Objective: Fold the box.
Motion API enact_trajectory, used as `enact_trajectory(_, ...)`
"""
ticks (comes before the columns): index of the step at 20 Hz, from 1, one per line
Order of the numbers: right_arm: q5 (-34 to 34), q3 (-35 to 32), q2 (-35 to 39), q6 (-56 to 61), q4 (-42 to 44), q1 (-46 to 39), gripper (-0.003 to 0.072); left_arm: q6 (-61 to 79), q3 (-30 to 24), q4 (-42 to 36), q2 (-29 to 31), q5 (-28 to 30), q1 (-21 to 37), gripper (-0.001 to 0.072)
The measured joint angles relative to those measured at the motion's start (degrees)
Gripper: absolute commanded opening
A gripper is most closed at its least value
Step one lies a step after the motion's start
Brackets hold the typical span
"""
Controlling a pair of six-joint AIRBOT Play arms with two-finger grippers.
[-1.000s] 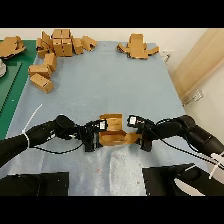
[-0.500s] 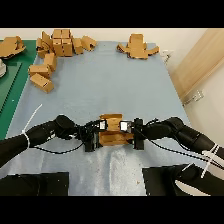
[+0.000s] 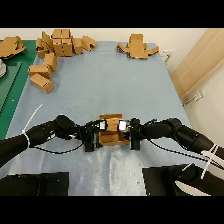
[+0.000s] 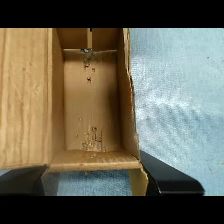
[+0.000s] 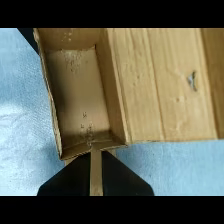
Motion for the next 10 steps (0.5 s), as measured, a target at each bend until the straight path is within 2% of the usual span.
enact_trajectory(3, 0.90, 0.00, -0.26, -0.52, 1.25, 1.40, 0.0107, 0.00, 0.00, 0.02, 0.00, -0.02, 0.00, 0.0424)
enact_trajectory(4, 1.22, 0.00, -0.44, -0.70, 1.53, 1.88, 0.0148, 0.00, 0.00, 0.00, 0.00, -0.02, 0.00, 0.0424)
enact_trajectory(5, 1.62, 0.00, -0.66, -0.74, 1.79, 2.21, 0.0348, 0.00, 0.00, 0.02, 0.00, 0.00, 0.00, 0.0424)
enact_trajectory(6, 2.03, 0.02, -0.87, -0.87, 2.12, 2.49, 0.0434, 0.02, 0.00, 0.02, 0.00, 0.00, 0.00, 0.0424)
enact_trajectory(9, 2.51, 0.02, -1.27, -0.90, 2.71, 2.95, 0.0439, 0.04, 0.00, 0.02, 0.00, 0.00, 0.00, 0.0424)
enact_trajectory(10, 2.54, 0.02, -1.36, -0.90, 2.97, 3.04, 0.0480, 0.04, 0.00, 0.04, 0.00, -0.02, 0.00, 0.0424)
